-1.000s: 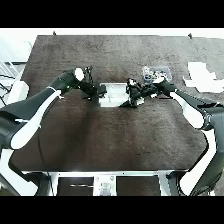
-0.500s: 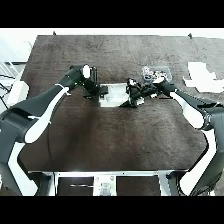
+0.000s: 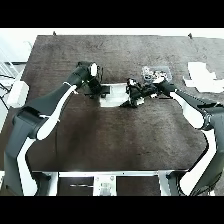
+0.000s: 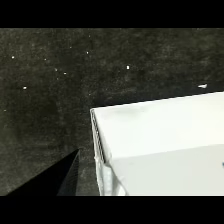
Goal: Fold the box and place the chain.
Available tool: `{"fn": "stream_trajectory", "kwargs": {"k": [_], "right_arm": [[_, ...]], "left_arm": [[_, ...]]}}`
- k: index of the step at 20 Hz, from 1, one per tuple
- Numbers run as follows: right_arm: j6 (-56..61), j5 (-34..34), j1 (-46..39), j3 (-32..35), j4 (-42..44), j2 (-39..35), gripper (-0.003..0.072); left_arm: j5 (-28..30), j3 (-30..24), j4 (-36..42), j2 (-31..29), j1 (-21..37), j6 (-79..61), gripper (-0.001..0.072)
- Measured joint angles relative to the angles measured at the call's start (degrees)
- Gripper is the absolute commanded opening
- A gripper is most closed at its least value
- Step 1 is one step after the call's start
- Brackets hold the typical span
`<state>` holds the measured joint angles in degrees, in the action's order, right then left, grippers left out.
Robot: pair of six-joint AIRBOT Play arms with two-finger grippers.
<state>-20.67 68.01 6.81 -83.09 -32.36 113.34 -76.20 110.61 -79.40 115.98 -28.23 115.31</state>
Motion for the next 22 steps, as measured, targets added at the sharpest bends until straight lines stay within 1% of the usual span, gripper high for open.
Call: {"fn": "stream_trajectory", "kwargs": {"k": [2,4,5,9,10,13,14,15,17,18,19,20,21,22], "right_arm": [[0.0,0.0,0.0,0.0,0.0,0.0,0.0587],[0.0,0.0,0.0,0.0,0.0,0.0,0.0587],[0.0,0.0,0.0,0.0,0.0,0.0,0.0587],[0.0,0.0,0.0,0.0,0.0,0.0,0.0587],[0.0,0.0,0.0,0.0,0.0,0.0,0.0587],[0.0,0.0,0.0,0.0,0.0,0.0,0.0587],[0.0,0.0,0.0,0.0,0.0,0.0,0.0587],[0.0,-0.1,0.0,0.0,0.0,0.0,0.0587],[0.0,-0.1,0.0,0.0,0.0,0.0,0.0587],[0.0,-0.1,0.0,0.0,0.0,0.0,0.0587],[0.0,-0.1,0.0,0.0,0.0,0.0,0.0587],[0.0,0.0,0.0,0.0,0.0,0.0,0.0587],[0.0,0.0,0.0,0.0,0.0,0.0,0.0587],[0.0,0.0,0.0,0.0,0.0,0.0,0.0587]], "left_arm": [[-1.5,1.2,-1.8,0.6,-0.5,1.0,0.0365],[-2.3,2.1,-3.2,1.0,-1.1,1.7,0.0363],[-2.6,2.4,-3.8,1.3,-1.3,2.0,0.0347],[-3.5,3.2,-5.3,2.0,-1.9,2.5,0.0344],[-3.5,3.4,-5.4,2.1,-2.0,2.6,0.0251],[-3.5,3.7,-5.9,2.3,-2.2,2.7,0.0231],[-3.4,3.7,-5.9,2.3,-2.2,2.8,0.0186],[-3.3,3.8,-5.9,2.3,-2.2,2.9,0.0168],[-3.0,3.8,-5.9,2.4,-2.3,2.9,0.0167],[-2.8,3.8,-6.0,2.4,-2.3,3.0,0.0110],[-2.8,3.8,-6.0,2.4,-2.3,3.0,0.0070],[-2.8,3.8,-6.1,2.5,-2.3,3.1,0.0070],[-2.8,3.9,-6.1,2.6,-2.3,3.2,0.0023],[-2.9,3.9,-6.1,2.7,-2.3,3.2,0.0021]]}}
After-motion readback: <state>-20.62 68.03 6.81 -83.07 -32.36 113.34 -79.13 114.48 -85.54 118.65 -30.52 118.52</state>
